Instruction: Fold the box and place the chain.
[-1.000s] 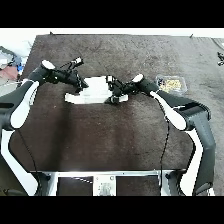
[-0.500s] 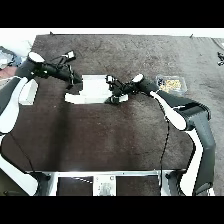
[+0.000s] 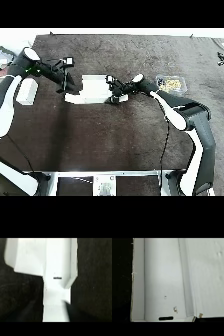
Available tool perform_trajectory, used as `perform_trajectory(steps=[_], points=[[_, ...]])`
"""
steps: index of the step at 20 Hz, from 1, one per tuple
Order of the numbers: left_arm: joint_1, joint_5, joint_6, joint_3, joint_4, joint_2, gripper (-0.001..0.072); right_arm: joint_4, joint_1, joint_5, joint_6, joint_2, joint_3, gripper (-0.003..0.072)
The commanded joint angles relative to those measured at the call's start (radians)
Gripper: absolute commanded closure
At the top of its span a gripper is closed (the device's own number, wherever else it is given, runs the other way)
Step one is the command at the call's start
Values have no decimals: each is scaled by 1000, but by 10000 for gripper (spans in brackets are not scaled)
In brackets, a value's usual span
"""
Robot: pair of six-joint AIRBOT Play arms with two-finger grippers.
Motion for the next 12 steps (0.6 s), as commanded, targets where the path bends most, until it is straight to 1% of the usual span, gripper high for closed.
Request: perform_trajectory(steps=[1,4,9,12], points=[[-1,11,55,-4,66,-32,-10,1,1,0,0,0,0,216],[-18,-3,79,-12,60,-48,-11,0,0,0,0,0,0,216],[-71,11,69,-16,64,-48,-9,0,1,0,0,0,0,216],[-86,56,44,-27,88,-48,-8,0,1,0,0,0,0,216]])
